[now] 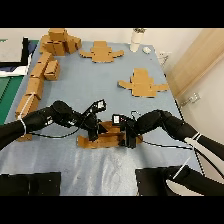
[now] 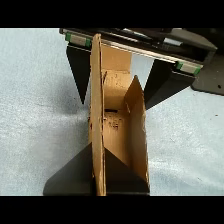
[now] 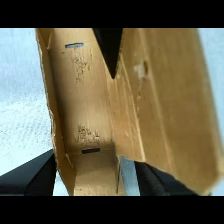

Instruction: Fold the box.

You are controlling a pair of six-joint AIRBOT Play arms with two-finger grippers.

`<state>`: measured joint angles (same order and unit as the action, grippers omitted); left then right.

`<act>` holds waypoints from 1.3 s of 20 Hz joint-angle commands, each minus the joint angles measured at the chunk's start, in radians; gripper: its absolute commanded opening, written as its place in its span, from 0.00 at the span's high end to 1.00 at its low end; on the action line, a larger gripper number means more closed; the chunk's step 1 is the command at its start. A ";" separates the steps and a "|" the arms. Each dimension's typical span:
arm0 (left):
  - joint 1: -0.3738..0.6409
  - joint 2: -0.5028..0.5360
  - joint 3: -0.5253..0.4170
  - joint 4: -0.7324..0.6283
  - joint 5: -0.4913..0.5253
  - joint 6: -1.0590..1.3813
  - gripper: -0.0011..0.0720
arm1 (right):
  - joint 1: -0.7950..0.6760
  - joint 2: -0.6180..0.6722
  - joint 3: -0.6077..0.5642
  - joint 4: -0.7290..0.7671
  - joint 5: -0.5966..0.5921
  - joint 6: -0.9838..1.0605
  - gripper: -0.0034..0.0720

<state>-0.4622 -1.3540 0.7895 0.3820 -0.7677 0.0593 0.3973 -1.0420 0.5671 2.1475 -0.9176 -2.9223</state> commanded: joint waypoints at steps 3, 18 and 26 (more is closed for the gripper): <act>0.001 -0.001 0.000 0.000 0.000 0.000 0.96 | 0.000 -0.026 0.001 0.023 0.007 -0.082 0.01; 0.001 -0.001 0.000 0.000 0.000 0.000 0.96 | 0.002 -0.087 0.001 0.020 0.032 -0.082 0.03; 0.001 -0.001 0.000 0.000 0.000 0.000 0.96 | 0.002 -0.112 0.001 0.018 0.029 -0.082 0.22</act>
